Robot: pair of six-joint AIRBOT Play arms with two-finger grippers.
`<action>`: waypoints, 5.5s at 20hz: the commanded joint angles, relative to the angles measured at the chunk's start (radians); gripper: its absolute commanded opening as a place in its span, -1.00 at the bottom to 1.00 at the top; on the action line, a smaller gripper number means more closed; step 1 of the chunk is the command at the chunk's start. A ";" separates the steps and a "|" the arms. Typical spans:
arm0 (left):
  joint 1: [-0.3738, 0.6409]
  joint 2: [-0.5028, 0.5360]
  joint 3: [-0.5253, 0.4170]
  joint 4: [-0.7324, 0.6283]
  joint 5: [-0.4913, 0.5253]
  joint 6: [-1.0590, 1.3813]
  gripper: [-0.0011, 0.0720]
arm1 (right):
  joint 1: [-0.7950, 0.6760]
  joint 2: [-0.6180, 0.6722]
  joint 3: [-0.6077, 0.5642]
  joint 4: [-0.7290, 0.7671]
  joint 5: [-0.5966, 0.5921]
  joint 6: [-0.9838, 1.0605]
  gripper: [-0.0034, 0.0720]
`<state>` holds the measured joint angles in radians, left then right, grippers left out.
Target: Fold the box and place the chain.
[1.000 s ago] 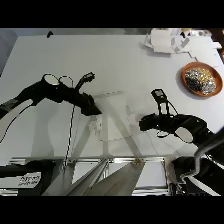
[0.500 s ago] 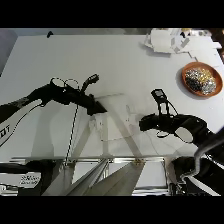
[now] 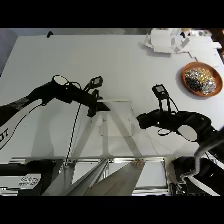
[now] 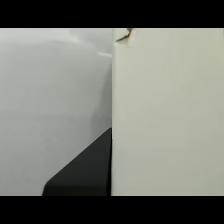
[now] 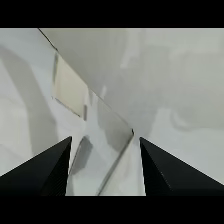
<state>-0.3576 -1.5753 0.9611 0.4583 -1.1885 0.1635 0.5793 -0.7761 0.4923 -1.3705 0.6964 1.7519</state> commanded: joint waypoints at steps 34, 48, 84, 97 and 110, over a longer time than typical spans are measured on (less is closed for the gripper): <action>-0.130 -0.061 0.024 -0.009 0.251 0.048 -0.96 | 0.001 0.048 0.063 -0.152 0.156 -0.115 0.35; -0.130 -0.061 0.024 0.029 0.255 0.038 -0.94 | 0.001 0.048 0.063 -0.151 0.153 -0.142 0.35; -0.130 -0.061 0.024 0.029 0.231 0.038 -0.95 | 0.169 -0.071 -0.233 0.232 -0.336 -1.468 0.94; -0.130 -0.061 0.024 0.029 0.231 0.038 -0.95 | -0.036 -0.116 -0.109 0.303 -0.240 -1.499 0.94; -0.130 -0.061 0.024 0.029 0.231 0.038 -0.95 | -0.253 -0.203 -0.062 0.637 -0.080 -1.810 0.95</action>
<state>-0.4873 -1.6356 0.9855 0.4866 -0.9577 0.1993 0.3679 -0.9688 0.4259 -0.8135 0.5774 0.0326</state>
